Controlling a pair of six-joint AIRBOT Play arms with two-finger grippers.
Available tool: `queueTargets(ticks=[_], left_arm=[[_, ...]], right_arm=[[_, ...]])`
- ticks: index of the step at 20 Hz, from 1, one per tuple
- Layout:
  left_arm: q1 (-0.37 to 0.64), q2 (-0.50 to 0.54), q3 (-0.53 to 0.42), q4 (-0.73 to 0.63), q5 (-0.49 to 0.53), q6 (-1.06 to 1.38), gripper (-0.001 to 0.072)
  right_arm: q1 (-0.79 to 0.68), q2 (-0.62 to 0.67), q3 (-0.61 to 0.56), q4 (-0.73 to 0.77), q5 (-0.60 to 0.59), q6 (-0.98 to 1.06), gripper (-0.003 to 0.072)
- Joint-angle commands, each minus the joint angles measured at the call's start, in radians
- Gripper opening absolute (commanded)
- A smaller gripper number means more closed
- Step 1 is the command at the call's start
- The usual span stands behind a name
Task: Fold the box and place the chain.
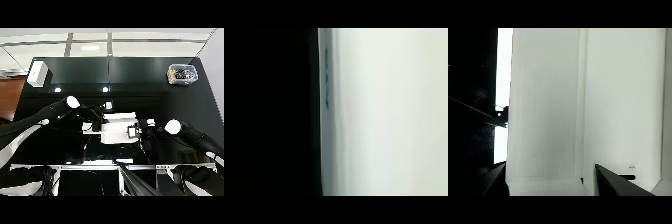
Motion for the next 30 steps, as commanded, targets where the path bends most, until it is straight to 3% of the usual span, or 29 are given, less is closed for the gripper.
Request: queueTargets(ticks=[1, 5, 10, 19, 23, 30], left_arm=[[-0.001, 0.0, 0.001, 0.0, 0.0, 0.0, 0.0026], [-0.001, 0.0, 0.001, 0.0, 0.0, 0.0, 0.0026], [-0.001, -0.001, 0.001, 0.0, -0.003, 0.0, 0.0026], [-0.001, -0.001, 0.001, 0.0, -0.003, 0.0, 0.0026], [-0.001, 0.0, 0.001, 0.0, -0.003, 0.0, 0.0026], [-0.001, 0.0, 0.001, 0.0, -0.004, 0.0, 0.0026]], right_arm=[[0.005, 0.012, 0.001, 0.021, -0.087, 0.013, 0.0637], [-0.006, 0.105, 0.006, -0.02, -0.126, 0.043, 0.0637], [-0.105, 0.105, 0.055, 0.051, -0.098, 0.062, 0.0638], [-0.148, 0.012, 0.08, 0.137, -0.073, 0.03, 0.0638], [-0.159, -0.039, 0.08, 0.314, -0.005, -0.155, 0.0637], [-0.154, -0.102, 0.08, 0.277, 0.071, -0.201, 0.0638]])
